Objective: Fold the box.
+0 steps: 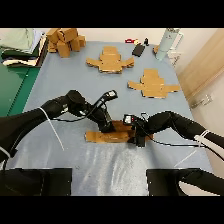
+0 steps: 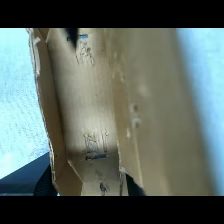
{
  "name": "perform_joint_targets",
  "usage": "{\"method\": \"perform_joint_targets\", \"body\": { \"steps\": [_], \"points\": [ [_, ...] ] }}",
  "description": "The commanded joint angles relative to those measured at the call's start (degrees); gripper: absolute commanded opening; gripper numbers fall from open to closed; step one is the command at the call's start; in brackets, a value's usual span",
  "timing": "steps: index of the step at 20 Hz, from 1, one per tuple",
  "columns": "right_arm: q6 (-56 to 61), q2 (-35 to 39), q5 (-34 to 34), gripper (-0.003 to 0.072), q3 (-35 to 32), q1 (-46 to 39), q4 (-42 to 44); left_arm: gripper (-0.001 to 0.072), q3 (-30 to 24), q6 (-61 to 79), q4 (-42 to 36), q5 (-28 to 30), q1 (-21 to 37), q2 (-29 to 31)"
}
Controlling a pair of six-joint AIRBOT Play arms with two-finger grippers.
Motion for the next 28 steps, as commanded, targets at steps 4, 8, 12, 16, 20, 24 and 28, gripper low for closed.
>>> {"method": "perform_joint_targets", "body": {
  "steps": [4,8,12,16,20,24,28],
  "points": [
    [0.0,0.0,0.0,0.0502,0.0,0.0,0.0,0.0644,0.0,-30.6,21.1,-12.5,3.3,7.1],
    [0.0,0.0,0.0,0.0503,0.0,0.0,0.0,0.0016,-0.8,-42.5,13.1,-24.0,-0.1,7.0],
    [0.0,0.0,0.0,0.0503,0.0,0.0,0.0,0.0015,-0.3,-41.8,-4.6,-9.7,-2.8,5.4],
    [0.0,0.0,0.0,0.0503,0.0,0.0,0.0,0.0015,3.3,-41.0,-8.5,-3.0,-2.1,-1.7],
    [0.0,0.0,0.0,0.0503,0.0,0.0,0.0,0.0015,5.7,-44.8,-6.8,0.5,-1.0,-7.8],
    [0.0,0.0,0.0,0.0503,0.0,0.0,0.0,0.0015,5.7,-53.1,3.3,-0.4,-1.1,-10.3],
    [0.0,0.0,0.0,0.0503,0.0,0.0,0.0,0.0015,5.7,-54.1,4.6,-0.8,-1.1,-11.0]
  ]
}}
